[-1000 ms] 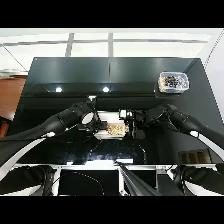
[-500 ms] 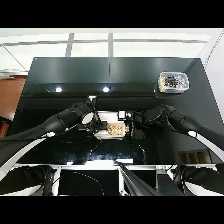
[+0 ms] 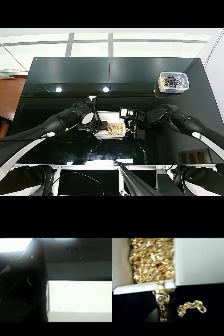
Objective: Fold the box and place the chain.
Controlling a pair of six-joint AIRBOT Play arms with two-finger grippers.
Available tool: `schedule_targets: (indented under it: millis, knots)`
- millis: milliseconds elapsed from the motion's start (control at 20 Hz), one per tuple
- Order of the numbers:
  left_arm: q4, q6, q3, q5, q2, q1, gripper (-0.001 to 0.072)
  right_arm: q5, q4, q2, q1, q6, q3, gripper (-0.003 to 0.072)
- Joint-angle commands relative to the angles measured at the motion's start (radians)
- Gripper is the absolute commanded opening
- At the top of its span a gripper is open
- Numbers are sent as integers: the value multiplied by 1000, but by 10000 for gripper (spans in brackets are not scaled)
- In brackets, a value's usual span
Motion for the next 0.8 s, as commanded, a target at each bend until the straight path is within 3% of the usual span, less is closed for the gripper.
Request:
schedule_targets:
  millis: [0,300,550,750]
  knots:
    - [0,0,0,0,0,0,29,-15,-18,103,-57,113,1,26]
    - [-1,0,0,0,0,0,29,-84,4,309,-95,320,63,21]
    - [-1,0,1,0,0,0,29,-198,174,322,-95,390,251,22]
    - [-5,0,1,0,0,0,29,-210,258,322,-95,415,317,22]
